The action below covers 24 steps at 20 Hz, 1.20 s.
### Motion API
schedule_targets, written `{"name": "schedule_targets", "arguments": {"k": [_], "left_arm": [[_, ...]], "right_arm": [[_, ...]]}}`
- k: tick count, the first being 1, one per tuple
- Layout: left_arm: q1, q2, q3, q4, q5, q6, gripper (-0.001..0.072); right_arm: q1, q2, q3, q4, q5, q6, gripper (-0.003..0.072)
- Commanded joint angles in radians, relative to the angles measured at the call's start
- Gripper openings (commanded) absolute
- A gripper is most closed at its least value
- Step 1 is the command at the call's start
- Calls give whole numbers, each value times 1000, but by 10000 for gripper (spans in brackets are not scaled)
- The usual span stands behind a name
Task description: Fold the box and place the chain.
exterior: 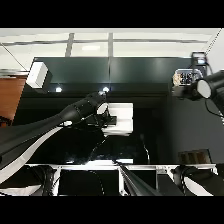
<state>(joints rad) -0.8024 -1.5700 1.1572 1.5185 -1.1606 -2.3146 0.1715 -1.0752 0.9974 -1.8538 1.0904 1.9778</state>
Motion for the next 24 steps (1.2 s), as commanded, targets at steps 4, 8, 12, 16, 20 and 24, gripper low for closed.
{"name": "schedule_targets", "arguments": {"k": [4,8,12,16,20,24], "left_arm": [[13,2,47,7,-8,25,27],[15,1,48,10,-14,27,28],[15,1,48,10,-14,27,27],[15,0,48,10,-13,30,27],[15,0,48,10,-14,30,27],[15,0,48,10,-14,30,27]], "right_arm": [[-260,-39,-64,-24,-228,-35,329],[-341,-136,-21,-1,-409,-48,613],[-409,-373,214,234,-388,-179,612],[-421,-642,522,417,-202,-323,611],[-422,-760,616,392,-185,-320,533],[-424,-788,616,323,-210,-295,533]]}}
